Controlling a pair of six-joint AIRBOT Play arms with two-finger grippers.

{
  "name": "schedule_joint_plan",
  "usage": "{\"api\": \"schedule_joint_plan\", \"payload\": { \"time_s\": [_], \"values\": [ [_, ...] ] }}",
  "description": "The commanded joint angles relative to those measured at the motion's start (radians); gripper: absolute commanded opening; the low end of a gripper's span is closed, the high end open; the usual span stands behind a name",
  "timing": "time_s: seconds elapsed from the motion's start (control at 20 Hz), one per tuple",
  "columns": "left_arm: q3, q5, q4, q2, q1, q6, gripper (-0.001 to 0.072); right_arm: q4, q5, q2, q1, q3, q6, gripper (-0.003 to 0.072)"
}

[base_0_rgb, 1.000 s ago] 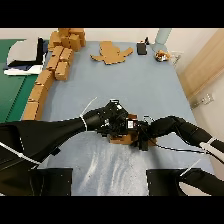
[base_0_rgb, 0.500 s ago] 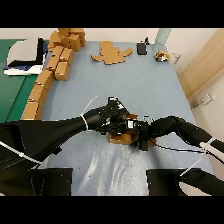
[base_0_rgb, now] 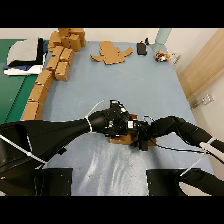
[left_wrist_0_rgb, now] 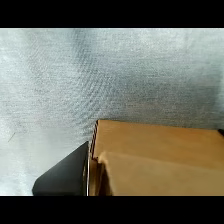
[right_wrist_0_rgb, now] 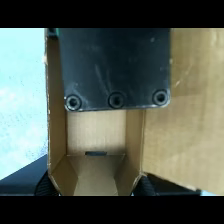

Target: Fold the box.

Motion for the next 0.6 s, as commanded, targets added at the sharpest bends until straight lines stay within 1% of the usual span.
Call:
{"api": "schedule_joint_plan", "payload": {
  "time_s": [0.0,0.05,0.1,0.15,0.55],
  "values": [
    [0.001,-0.005,0.0,-0.002,-0.002,0.001,0.0158,0.0,0.0,0.001,0.0,0.0,0.0,0.0476],
    [0.001,-0.005,0.0,-0.002,-0.002,0.001,0.0157,0.0,0.0,0.001,0.0,0.0,0.0,0.0476],
    [0.001,-0.005,0.0,-0.002,-0.002,0.0,0.012,0.0,0.0,0.001,0.0,0.0,0.0,0.0476],
    [0.001,-0.005,0.002,-0.002,-0.002,0.0,0.0017,0.0,0.0,0.001,0.0,0.0,0.0,0.0476],
    [0.001,-0.006,0.002,-0.002,-0.002,0.001,0.0017,0.0,0.0,0.001,0.0,0.0,0.0,0.0476]
  ]
}}
